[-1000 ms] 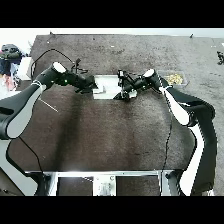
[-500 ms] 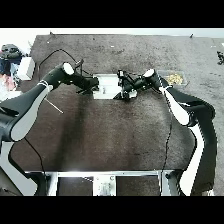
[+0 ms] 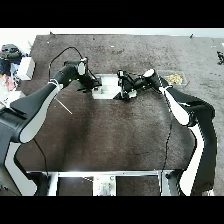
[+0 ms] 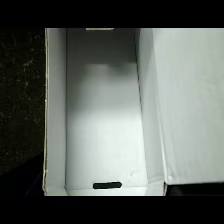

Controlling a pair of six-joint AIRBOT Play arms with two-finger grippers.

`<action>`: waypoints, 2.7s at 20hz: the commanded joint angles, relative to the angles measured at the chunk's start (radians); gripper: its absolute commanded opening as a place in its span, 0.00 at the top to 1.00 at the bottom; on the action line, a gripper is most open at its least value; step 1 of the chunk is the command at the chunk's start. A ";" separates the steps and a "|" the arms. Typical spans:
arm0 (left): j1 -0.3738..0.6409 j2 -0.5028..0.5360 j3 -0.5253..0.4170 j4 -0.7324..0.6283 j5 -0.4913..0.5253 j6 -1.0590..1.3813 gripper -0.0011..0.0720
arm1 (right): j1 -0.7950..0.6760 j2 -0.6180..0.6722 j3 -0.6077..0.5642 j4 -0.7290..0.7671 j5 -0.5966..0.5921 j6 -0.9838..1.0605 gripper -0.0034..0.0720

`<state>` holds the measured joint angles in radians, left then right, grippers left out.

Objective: Fold the box and place the chain.

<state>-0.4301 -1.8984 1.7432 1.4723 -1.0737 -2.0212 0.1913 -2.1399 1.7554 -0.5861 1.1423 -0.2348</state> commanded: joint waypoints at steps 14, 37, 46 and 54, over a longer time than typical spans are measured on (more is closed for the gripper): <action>-0.028 -0.101 0.104 0.116 -0.069 -0.047 0.51 | 0.001 0.000 0.000 -0.001 0.003 0.000 0.34; -0.049 -0.119 0.119 0.107 -0.058 0.044 0.54 | 0.001 0.000 0.000 -0.001 0.003 0.000 0.34; -0.048 -0.114 0.170 0.089 -0.155 0.143 0.47 | 0.001 0.000 0.000 -0.001 0.003 0.000 0.34; -0.032 0.006 0.271 0.081 -0.237 0.359 0.47 | 0.001 0.000 0.000 -0.001 0.002 0.000 0.34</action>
<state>-0.4740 -1.9385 1.9930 1.5589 -1.3033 -1.7386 0.1913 -2.1403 1.7554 -0.5873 1.1450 -0.2352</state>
